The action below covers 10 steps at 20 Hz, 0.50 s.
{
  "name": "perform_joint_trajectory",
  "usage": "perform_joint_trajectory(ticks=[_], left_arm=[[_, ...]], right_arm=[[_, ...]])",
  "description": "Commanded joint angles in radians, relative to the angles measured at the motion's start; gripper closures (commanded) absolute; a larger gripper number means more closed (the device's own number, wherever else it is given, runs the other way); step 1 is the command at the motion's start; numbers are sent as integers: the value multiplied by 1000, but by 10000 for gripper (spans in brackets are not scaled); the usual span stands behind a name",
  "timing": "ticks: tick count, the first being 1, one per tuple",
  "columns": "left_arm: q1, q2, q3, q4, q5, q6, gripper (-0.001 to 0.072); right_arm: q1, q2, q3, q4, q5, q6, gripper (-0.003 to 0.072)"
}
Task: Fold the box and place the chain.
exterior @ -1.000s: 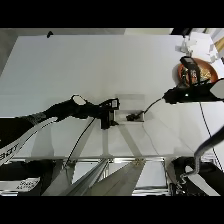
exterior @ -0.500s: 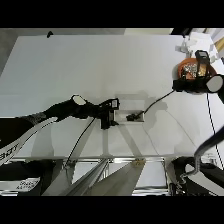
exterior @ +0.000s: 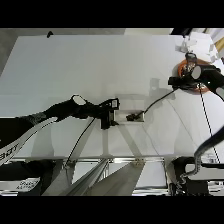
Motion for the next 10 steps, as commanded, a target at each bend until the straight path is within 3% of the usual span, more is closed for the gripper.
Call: perform_joint_trajectory(ticks=[1,7,9,10], left_arm=[[0,1,0,0,0,0,571],[0,1,0,0,0,0,571],[0,1,0,0,0,0,571],[0,1,0,0,0,0,571]], right_arm=[[0,-79,19,-52,31,68,449],[0,-86,19,-122,26,70,472],[0,-86,19,-124,24,68,671],[0,-85,19,-124,25,59,673]])
